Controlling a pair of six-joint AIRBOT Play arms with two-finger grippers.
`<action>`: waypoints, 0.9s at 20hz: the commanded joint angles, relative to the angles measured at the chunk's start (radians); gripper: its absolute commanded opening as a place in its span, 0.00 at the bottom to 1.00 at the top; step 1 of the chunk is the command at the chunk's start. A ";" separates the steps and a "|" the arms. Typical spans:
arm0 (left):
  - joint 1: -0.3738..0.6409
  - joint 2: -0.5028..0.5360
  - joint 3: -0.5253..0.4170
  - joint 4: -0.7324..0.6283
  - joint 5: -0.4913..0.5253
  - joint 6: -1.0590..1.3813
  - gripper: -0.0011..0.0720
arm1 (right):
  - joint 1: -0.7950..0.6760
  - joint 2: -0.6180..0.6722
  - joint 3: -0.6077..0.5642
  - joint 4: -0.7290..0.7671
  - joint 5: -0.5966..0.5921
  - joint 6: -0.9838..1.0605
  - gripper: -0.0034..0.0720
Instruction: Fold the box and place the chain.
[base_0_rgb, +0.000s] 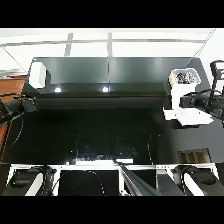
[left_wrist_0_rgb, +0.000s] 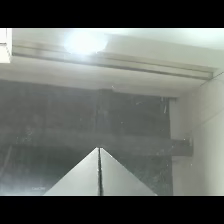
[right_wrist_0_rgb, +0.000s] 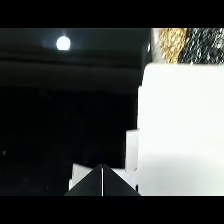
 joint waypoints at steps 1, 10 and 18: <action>-0.002 -0.003 -0.003 -0.005 0.060 0.002 0.06 | 0.000 -0.002 0.001 0.029 -0.159 0.000 0.07; 0.002 -0.201 -0.068 0.145 -0.018 0.007 0.99 | -0.215 -0.289 0.034 -0.308 -0.111 0.229 0.98; 0.002 -0.203 -0.069 0.187 -0.068 0.006 0.99 | -0.861 -0.552 0.341 0.054 0.135 -0.096 0.98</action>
